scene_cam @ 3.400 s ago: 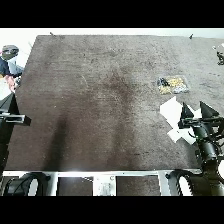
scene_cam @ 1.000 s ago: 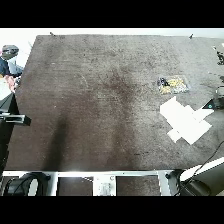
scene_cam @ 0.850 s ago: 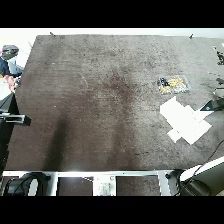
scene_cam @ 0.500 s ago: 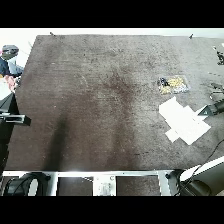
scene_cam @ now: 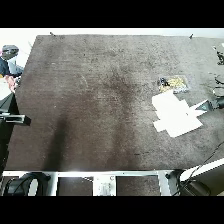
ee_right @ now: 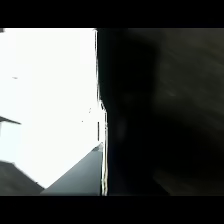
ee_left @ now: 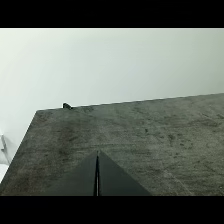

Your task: Fold the box and place the chain.

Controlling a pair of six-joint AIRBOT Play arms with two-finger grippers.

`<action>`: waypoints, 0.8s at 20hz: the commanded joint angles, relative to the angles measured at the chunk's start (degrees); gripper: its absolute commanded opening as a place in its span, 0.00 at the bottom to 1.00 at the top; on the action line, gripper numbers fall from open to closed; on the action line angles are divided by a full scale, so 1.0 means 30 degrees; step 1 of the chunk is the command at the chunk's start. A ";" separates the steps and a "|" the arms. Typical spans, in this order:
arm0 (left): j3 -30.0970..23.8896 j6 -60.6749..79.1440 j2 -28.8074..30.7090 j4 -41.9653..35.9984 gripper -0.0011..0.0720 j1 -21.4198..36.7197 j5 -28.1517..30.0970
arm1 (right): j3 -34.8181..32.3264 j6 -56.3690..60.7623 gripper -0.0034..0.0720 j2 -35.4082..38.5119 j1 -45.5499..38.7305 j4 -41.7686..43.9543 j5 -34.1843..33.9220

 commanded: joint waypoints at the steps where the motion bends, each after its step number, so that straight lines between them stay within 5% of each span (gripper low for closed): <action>1: -0.0007 0.0007 0.0007 0.0007 0.03 0.0015 0.0007 | -0.2783 -0.0058 0.06 0.1865 0.0015 0.2324 0.0109; 7: -0.0007 0.0007 0.0007 0.0007 0.03 0.0022 0.0007 | -1.1468 -0.1027 0.06 0.5712 0.1843 0.6360 -0.0699; 11: -0.0007 0.0007 0.0007 0.0007 0.03 0.0015 0.0007 | -1.6138 -0.0699 0.06 0.8182 0.6237 0.9595 -0.5515; 16: -0.0007 0.0007 0.0007 0.0007 0.03 0.0015 0.0000 | -1.7770 0.0226 0.06 0.9551 1.2488 1.5533 -1.2837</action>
